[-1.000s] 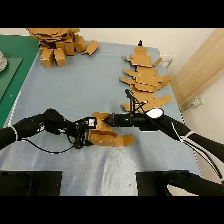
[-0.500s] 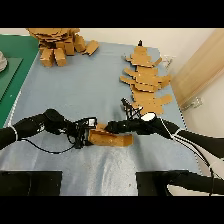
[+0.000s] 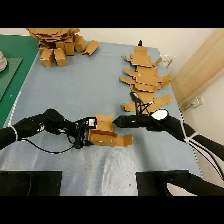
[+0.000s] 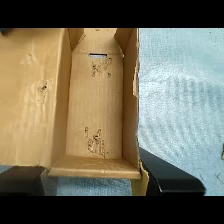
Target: Fold the box.
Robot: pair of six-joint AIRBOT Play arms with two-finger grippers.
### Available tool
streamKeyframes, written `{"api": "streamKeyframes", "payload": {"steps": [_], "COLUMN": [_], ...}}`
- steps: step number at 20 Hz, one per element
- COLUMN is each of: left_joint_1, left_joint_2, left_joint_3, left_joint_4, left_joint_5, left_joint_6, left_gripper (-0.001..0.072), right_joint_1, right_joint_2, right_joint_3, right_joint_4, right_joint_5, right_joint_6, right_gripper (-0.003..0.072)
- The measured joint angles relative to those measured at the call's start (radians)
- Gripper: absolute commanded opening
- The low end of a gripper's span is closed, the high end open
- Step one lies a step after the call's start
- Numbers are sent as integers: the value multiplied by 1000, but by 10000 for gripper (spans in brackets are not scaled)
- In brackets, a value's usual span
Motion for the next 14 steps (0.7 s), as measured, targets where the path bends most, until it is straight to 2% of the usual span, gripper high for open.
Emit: {"api": "streamKeyframes", "payload": {"steps": [1,2,3,4,7,10,14], "left_joint_1": [0,0,0,0,0,0,0], "left_joint_2": [0,0,0,0,0,0,0], "left_joint_3": [0,0,0,0,0,0,0], "left_joint_4": [0,0,0,0,0,-2,-4], "left_joint_5": [0,0,1,2,4,15,26], "left_joint_6": [0,0,0,0,-2,-23,-38], "left_gripper": [397,397,397,397,397,397,397], "right_joint_1": [-14,-23,-29,-34,-41,-42,10], "right_joint_2": [40,74,106,131,174,191,186], "right_joint_3": [0,0,0,0,0,0,0], "right_joint_4": [-61,-122,-188,-251,-369,-420,-440], "right_joint_5": [14,32,60,95,210,331,374], "right_joint_6": [0,-1,-1,-1,-52,-114,-201], "right_gripper": [122,140,343,478,522,522,522]}}
